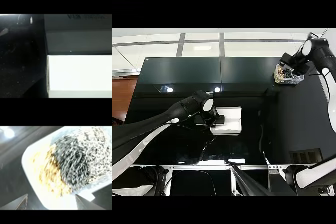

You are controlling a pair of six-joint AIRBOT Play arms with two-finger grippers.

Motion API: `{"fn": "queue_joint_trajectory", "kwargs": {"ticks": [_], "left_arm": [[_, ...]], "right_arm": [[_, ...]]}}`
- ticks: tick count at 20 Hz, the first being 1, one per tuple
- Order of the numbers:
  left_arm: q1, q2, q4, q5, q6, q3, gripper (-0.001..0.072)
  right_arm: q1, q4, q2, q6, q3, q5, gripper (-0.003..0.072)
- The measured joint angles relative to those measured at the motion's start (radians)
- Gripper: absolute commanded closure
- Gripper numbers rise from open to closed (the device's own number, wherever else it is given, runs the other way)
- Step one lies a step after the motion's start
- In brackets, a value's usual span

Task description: Fold the box and place the chain.

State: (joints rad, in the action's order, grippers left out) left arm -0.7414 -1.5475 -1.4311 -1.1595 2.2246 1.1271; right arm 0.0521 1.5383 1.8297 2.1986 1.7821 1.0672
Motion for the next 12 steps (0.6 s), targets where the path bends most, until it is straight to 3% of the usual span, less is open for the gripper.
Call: {"fn": "queue_joint_trajectory", "kwargs": {"ticks": [5,11,12], "left_arm": [[0.0,0.0,0.0,0.0,0.0,0.0,0.0685],[0.0,0.0,0.0,0.0,0.0,0.0,0.0686],[0.0,0.0,0.0,0.0,0.0,0.0,0.0685]], "right_arm": [[0.086,-0.243,0.142,0.134,0.123,0.029,0.01],[0.105,-0.338,0.2,0.168,0.149,-0.001,0.0102],[0.106,-0.343,0.208,0.17,0.15,-0.004,0.0203]]}}
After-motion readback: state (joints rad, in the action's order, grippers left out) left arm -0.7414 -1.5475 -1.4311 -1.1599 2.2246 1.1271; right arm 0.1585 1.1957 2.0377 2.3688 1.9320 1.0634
